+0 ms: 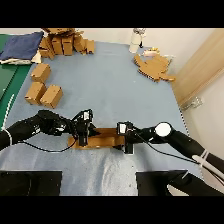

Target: Fold the box.

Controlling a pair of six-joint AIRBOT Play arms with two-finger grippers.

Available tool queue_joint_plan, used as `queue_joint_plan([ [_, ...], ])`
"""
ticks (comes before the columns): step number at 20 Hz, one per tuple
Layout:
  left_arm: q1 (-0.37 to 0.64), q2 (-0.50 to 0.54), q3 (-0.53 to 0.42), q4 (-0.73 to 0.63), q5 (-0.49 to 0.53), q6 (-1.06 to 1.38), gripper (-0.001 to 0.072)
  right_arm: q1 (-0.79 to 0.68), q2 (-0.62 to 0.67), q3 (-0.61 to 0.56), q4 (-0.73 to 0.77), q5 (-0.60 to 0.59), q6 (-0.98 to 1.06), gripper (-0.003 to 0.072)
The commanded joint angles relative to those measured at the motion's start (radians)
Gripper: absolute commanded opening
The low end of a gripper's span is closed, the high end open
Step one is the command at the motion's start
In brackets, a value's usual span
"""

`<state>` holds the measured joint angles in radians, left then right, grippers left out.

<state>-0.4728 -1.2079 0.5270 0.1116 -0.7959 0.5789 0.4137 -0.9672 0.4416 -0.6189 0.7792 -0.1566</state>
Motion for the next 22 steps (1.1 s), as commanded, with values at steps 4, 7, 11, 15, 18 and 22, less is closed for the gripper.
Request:
queue_joint_plan([
  [4,0.0,0.0,0.001,0.0,0.0,0.0,0.0012,-0.099,-0.16,0.08,0.025,0.193,-0.051,0.072],
  [7,0.0,0.0,0.001,0.0,0.0,0.0,0.0012,-0.098,-0.161,0.08,-0.022,0.193,0.01,0.072],
  [11,0.0,0.0,0.001,0.0,0.0,0.0,0.0012,-0.098,-0.159,0.08,-0.022,0.192,0.071,0.072],
  [15,0.0,0.0,0.001,0.0,0.0,0.0,0.0012,-0.098,-0.159,0.08,-0.023,0.168,0.08,0.072],
  [18,0.0,0.0,0.001,0.0,0.0,0.0,0.0012,-0.098,-0.16,0.08,-0.029,0.154,0.078,0.072],
  [22,0.0,0.0,0.001,0.0,0.0,0.0,0.0012,-0.098,-0.16,0.08,-0.031,0.154,0.077,0.072],
])
